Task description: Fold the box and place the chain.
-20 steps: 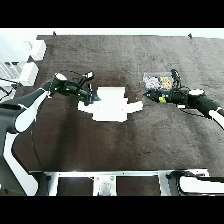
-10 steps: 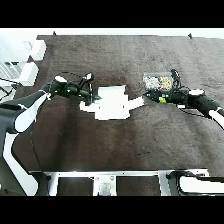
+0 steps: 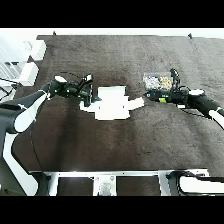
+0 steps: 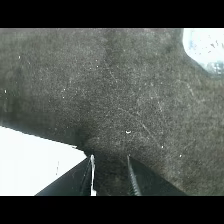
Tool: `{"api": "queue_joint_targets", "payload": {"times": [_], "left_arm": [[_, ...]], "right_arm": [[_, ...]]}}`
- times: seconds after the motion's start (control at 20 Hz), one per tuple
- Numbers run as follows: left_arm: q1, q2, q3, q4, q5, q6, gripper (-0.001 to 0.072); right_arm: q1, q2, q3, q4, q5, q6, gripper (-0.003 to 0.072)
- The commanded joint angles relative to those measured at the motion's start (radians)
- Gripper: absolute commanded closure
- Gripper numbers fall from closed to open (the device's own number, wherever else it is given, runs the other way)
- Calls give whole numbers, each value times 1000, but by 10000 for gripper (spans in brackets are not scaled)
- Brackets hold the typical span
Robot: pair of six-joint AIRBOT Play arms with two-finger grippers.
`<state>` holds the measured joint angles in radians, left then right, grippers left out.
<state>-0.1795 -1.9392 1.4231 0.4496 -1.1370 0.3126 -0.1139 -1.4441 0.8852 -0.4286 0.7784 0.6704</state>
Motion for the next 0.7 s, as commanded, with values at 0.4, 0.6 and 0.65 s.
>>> {"api": "queue_joint_targets", "payload": {"times": [0.4,0.6,0.65], "left_arm": [[1,-1,4,87,12,3,689],[1,-1,4,90,21,2,688],[1,-1,4,90,20,2,688]], "right_arm": [[0,8,0,66,0,-404,246],[0,66,0,152,61,-608,247],[0,81,0,152,107,-652,247]]}}
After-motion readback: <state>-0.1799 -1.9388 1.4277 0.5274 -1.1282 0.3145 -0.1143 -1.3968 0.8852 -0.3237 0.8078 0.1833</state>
